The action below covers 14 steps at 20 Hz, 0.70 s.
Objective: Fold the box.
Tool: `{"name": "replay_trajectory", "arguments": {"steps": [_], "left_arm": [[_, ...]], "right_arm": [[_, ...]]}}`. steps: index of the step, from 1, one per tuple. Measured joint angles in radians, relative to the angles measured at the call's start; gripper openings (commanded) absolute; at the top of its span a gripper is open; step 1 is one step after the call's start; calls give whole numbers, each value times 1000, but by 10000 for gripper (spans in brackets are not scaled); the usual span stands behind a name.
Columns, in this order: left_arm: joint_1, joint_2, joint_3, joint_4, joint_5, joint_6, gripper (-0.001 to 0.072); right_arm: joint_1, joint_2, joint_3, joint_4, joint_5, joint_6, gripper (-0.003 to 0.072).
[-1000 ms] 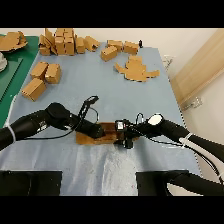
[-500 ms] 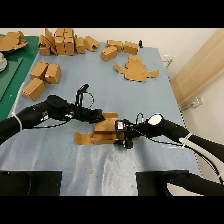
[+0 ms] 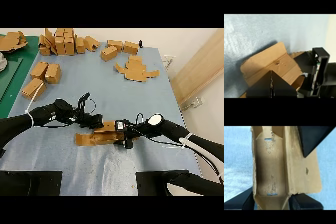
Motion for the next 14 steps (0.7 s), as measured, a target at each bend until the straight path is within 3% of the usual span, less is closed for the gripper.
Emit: {"name": "replay_trajectory", "arguments": {"steps": [8,14], "left_arm": [[71,26,35,17,-25,146,12],[133,152,35,24,-128,481,11]], "right_arm": [[0,0,0,-1,0,0,507],[0,0,0,-1,0,0,507]]}}
